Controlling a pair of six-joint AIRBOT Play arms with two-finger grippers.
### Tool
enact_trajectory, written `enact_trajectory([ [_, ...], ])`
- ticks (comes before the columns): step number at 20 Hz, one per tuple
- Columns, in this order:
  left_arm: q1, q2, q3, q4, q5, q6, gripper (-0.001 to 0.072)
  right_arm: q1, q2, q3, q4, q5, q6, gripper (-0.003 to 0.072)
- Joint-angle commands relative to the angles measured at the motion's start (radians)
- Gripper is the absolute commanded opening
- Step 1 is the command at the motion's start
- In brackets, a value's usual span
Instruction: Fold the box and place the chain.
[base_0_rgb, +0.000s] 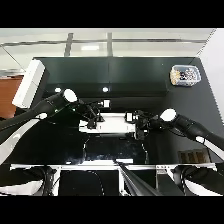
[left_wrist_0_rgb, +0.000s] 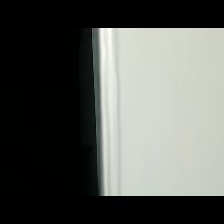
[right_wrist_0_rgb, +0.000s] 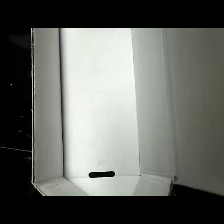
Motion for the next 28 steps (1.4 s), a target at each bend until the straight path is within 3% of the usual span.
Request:
enact_trajectory([
  [1, 0.000, 0.000, 0.000, 0.000, 0.000, -0.001, 0.0026, 0.000, -0.010, 0.000, 0.000, -0.010, -0.005, 0.0675],
  [28, 0.000, 0.000, 0.000, 0.000, 0.001, -0.001, 0.0026, 0.009, -0.045, 0.001, 0.008, -0.045, 0.011, 0.0674],
])
